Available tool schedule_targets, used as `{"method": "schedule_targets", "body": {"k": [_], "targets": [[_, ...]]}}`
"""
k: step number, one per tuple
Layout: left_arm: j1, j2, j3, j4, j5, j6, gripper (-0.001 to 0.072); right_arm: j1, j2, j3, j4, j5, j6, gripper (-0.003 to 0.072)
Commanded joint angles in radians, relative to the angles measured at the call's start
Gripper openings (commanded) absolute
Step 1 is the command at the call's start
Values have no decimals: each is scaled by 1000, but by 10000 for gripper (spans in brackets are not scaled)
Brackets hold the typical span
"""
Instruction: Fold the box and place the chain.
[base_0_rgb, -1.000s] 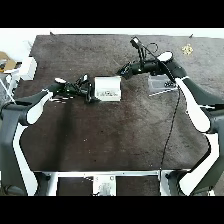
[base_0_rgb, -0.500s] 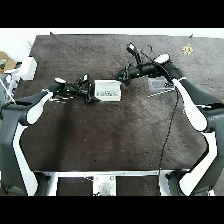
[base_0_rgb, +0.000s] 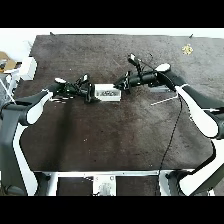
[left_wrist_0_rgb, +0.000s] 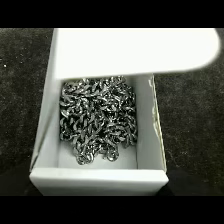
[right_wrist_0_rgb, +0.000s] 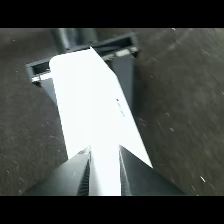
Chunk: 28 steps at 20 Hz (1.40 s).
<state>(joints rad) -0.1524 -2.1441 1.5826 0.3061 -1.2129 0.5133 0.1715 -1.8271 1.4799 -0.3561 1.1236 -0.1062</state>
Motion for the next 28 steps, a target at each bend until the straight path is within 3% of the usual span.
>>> {"method": "schedule_targets", "body": {"k": [1,12,14,23,28], "targets": [[-1,1,0,0,0,0,222,14,23,-92,106,-41,-192,226],[-1,1,0,0,0,0,222,66,23,-100,114,-145,-320,229],[0,0,0,0,0,0,222,66,23,-101,114,-170,-320,405],[-1,1,0,0,0,0,222,71,17,-101,39,-136,-308,387],[-1,0,0,0,0,0,222,75,17,-100,15,-190,-326,387]]}}
